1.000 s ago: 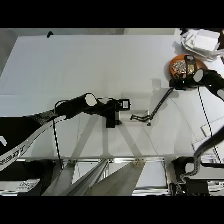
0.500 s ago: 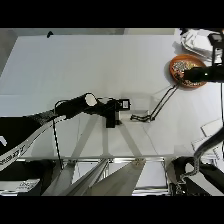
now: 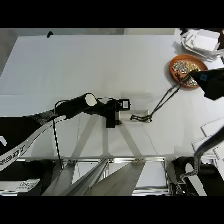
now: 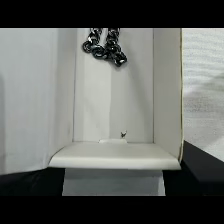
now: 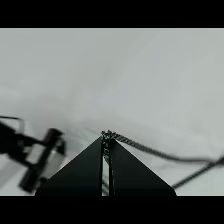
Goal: Fold the box and place the chain.
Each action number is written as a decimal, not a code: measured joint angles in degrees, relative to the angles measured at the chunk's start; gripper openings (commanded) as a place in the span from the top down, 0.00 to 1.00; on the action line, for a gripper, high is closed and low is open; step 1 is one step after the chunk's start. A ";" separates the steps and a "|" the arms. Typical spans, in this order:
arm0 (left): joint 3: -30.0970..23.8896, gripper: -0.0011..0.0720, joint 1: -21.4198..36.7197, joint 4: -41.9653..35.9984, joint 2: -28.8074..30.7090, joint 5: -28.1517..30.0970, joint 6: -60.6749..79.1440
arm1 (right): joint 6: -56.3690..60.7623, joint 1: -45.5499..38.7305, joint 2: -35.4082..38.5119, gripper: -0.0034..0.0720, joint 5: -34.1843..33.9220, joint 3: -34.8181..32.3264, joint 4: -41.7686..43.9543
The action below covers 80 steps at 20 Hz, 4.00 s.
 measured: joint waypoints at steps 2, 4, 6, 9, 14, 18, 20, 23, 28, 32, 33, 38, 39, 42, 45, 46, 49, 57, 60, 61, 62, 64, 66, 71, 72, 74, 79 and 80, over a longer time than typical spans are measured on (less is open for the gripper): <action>0.00 0.70 0.00 0.00 0.00 0.00 0.00 | -1.31 0.00 1.92 0.94 2.14 0.00 4.61; 0.00 0.70 0.00 0.02 0.00 0.00 0.00 | -2.64 0.00 2.99 0.94 4.07 -0.07 8.09; 0.00 0.70 0.00 0.00 0.00 0.00 0.00 | -4.09 0.00 3.54 0.94 5.51 -0.79 10.05; 0.00 0.70 0.00 0.00 0.00 0.00 -0.02 | -6.16 0.00 3.89 0.94 6.12 -4.20 11.89; 0.00 0.70 0.00 0.00 0.00 0.00 0.00 | -10.73 4.13 1.38 0.94 0.68 -14.38 14.69; 0.00 0.70 0.00 0.02 0.00 0.00 -0.02 | -12.24 14.51 -6.86 0.94 -6.71 -18.53 11.26; 0.00 0.70 0.00 0.02 0.00 0.00 -0.02 | -10.34 18.99 -11.56 0.94 -9.79 -19.28 6.91; 0.00 0.70 0.00 0.00 0.00 0.00 -0.02 | -6.93 23.04 -17.81 0.94 -12.11 -19.80 0.55; 0.00 0.70 0.00 0.02 0.00 0.00 0.00 | -2.97 25.20 -25.11 0.90 -13.42 -20.06 -6.05; 0.00 0.70 0.00 0.02 0.00 0.00 -0.02 | -2.03 25.57 -30.08 0.58 -13.64 -20.11 -7.69; 0.00 0.70 0.00 0.02 0.00 0.00 -0.02 | -1.95 25.64 -30.71 0.58 -13.64 -20.02 -7.72; 0.00 0.70 0.00 0.02 0.00 0.00 -0.02 | -1.62 25.66 -29.38 0.60 -7.69 -16.81 -9.70; 0.00 0.70 0.00 0.02 0.00 0.00 0.00 | -1.22 25.66 -28.17 0.62 -5.33 -16.13 -10.95; 0.00 0.70 0.00 0.00 0.00 0.00 -0.02 | 0.09 25.66 -24.33 0.64 1.73 -15.15 -16.20; 0.00 0.70 0.00 0.02 0.00 0.00 -0.02 | 1.38 25.66 -20.92 0.67 6.78 -15.54 -21.57; 0.00 0.70 0.00 0.02 0.00 0.00 -0.02 | 1.68 25.66 -20.02 0.67 7.78 -16.11 -22.62; 0.00 0.70 0.00 0.02 0.00 0.00 0.00 | 2.38 25.66 -18.08 0.66 8.28 -19.89 -24.59; 0.00 0.70 0.00 0.02 0.00 0.00 -0.02 | -6.38 30.05 -17.97 0.65 -8.13 -29.59 -24.85; 0.00 0.70 0.00 0.00 0.00 0.00 0.00 | -9.92 33.40 -20.65 0.66 -12.70 -30.38 -25.79; 0.00 0.70 0.00 0.02 0.00 0.00 -0.02 | -10.56 34.18 -21.62 0.66 -13.55 -30.51 -26.03; 0.00 0.70 0.00 0.00 0.00 0.00 -0.02 | -10.95 34.82 -22.56 0.66 -14.05 -30.60 -26.18; 0.00 0.70 0.00 0.02 0.00 0.00 -0.02 | -11.65 35.67 -24.39 0.66 -15.02 -30.73 -26.38; 0.00 0.70 0.00 0.02 0.00 0.00 0.00 | -11.98 36.09 -25.75 0.66 -15.76 -30.75 -26.60; 0.00 0.70 0.00 0.02 0.00 0.00 0.00 | -12.15 36.46 -27.89 0.66 -16.39 -30.82 -26.80; 0.00 0.70 0.00 0.02 0.00 0.00 -0.02 | -12.11 36.48 -28.44 0.67 -16.48 -30.82 -26.82; 0.00 0.70 0.00 0.02 0.00 0.00 0.00 | -11.43 36.50 -29.38 0.75 -16.65 -30.75 -26.88; 0.00 0.70 0.00 0.04 0.00 0.00 0.02 | -10.80 36.52 -30.58 0.94 -16.35 -30.77 -26.75; 0.00 0.70 0.00 0.04 0.00 0.00 0.02 | -10.60 36.50 -30.64 0.94 -16.33 -30.77 -26.67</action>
